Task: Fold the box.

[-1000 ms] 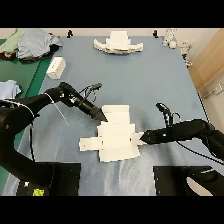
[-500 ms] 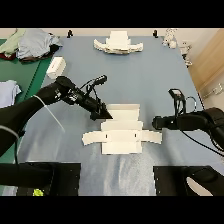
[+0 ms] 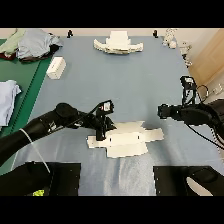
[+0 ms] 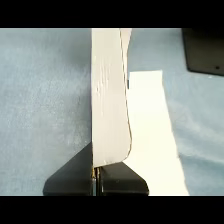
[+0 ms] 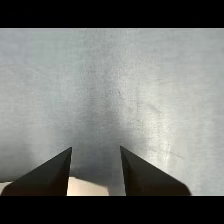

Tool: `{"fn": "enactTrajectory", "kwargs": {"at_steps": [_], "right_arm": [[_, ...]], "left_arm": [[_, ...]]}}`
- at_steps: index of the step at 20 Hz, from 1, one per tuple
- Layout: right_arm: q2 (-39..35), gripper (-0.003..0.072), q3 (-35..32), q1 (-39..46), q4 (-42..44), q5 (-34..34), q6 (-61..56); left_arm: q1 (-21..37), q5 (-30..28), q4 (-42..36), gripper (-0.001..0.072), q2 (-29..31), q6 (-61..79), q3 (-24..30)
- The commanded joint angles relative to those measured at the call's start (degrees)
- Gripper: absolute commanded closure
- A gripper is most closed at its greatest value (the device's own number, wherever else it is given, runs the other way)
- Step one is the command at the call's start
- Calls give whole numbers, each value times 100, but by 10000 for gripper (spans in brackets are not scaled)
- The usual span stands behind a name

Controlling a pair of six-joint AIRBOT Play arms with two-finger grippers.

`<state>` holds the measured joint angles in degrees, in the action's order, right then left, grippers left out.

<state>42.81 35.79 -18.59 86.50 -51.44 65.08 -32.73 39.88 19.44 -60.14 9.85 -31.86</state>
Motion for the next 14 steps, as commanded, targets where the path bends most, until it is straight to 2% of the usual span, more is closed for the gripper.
{"fn": "enactTrajectory", "kwargs": {"at_steps": [1, 6, 10, 14], "right_arm": [[4, 205, 26, 0, -76, 118, -155], [4, 205, 20, 0, -57, 96, -170], [4, 205, 20, 0, -15, 96, -173], [4, 205, 20, 0, -11, 96, -212]], "left_arm": [[-435, -844, -282, 702, 258, 433, 557], [-396, -671, -909, 700, 315, 592, 551], [-396, -142, -903, 700, 374, 863, 369], [-396, -170, -365, 700, 330, 857, 365]]}}
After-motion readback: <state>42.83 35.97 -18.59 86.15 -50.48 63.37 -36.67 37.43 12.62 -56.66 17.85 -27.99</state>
